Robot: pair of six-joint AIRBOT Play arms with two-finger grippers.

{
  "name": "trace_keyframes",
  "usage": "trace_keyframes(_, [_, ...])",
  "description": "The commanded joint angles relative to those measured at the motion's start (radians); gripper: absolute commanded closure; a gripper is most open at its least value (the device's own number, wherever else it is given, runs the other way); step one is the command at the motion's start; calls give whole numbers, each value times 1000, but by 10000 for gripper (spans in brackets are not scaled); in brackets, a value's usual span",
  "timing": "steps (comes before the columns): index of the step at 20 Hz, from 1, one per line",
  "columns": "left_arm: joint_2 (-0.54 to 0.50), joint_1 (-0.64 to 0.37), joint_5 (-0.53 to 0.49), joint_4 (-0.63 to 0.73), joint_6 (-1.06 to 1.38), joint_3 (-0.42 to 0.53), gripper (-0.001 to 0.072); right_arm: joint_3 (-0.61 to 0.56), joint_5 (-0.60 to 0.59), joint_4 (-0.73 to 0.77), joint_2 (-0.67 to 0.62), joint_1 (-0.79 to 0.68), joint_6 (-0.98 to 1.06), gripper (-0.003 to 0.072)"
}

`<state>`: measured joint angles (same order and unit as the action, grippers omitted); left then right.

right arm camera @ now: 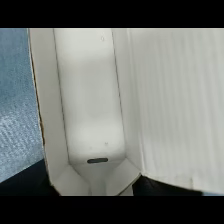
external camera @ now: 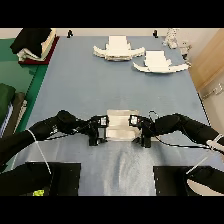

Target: Fold the box.

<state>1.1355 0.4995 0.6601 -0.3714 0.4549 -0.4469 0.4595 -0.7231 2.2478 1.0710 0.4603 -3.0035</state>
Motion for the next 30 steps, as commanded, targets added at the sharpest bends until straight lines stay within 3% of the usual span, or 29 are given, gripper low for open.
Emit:
trace_keyframes(1, [13, 0, 5, 15, 32, -2, 17, 0, 0, 0, 0, 0, 0, 165])
trace_keyframes(12, [37, 49, -26, 14, 9, -19, 22, 0, 0, 0, 0, 0, 0, 165])
trace_keyframes(13, [39, 49, -33, 13, 1, -20, 150, 0, 0, 0, 0, 0, 0, 164])
trace_keyframes(14, [42, 50, -33, 11, -4, -23, 192, 0, 0, 0, 0, 0, 0, 164])
trace_keyframes(20, [73, 50, -27, -41, -90, -58, 183, 0, 0, 0, 0, 0, 0, 164])
trace_keyframes(22, [74, 50, -11, -56, -89, -59, 17, 0, 0, 0, 0, 0, 0, 164])
trace_keyframes(30, [74, 50, -11, -56, -90, -59, 19, 0, 0, 0, 0, 0, 0, 164])
